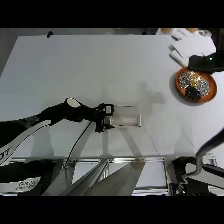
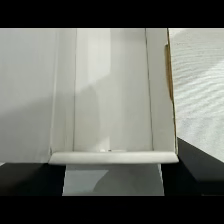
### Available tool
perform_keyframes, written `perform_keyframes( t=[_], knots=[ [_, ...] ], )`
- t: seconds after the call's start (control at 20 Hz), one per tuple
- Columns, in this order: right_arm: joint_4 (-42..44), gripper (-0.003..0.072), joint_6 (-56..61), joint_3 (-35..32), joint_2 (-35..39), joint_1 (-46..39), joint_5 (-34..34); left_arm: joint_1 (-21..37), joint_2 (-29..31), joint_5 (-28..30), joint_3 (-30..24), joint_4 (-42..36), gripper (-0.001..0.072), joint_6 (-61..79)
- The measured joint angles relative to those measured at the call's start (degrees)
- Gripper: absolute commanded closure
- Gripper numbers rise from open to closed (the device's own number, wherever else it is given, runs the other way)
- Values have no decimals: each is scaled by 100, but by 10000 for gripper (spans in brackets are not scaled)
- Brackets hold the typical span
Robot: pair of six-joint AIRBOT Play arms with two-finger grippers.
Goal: Fold the box and place the chain.
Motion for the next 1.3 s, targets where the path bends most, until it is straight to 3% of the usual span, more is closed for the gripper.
perform_keyframes(
  t=[0.55,0.6,0.65,0.7,1.3],
  knots=[
    [-612,348,-42,15,-1095,-774,162,0,0,-7,-2,0,599,0],
    [-651,357,-42,15,-1198,-787,214,0,0,-7,-2,-2,599,0],
    [-669,431,-42,15,-1283,-793,256,0,0,-7,-2,0,599,0],
    [-688,457,-39,15,-1357,-800,302,0,0,-7,-2,-2,599,0],
    [-769,458,-20,-28,-1668,-811,581,0,0,-7,-2,-2,599,0]
  ],
)
